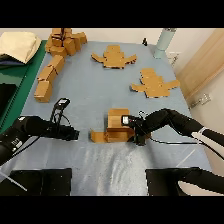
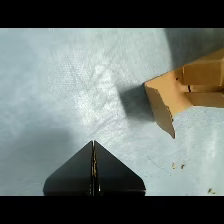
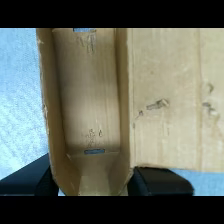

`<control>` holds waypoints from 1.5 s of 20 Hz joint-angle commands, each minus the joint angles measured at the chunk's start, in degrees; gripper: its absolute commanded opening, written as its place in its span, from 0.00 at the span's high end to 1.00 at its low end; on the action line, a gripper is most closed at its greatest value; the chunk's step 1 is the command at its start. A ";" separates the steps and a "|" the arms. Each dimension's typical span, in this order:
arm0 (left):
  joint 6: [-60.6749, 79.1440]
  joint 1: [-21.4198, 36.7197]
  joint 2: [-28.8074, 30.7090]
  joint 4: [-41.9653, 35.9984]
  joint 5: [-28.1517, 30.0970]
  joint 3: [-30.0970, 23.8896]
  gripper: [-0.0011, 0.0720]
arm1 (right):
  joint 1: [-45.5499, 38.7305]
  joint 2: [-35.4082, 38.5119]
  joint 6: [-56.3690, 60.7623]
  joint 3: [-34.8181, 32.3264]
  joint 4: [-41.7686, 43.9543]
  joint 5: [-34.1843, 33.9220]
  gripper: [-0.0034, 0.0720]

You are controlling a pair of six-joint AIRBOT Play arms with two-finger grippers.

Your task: Fold the box.

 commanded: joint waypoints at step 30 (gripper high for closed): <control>7.93 -11.45 -17.16 -23.21 9.88 7.41 0.96 | 0.00 -0.02 0.02 0.07 0.00 0.00 0.35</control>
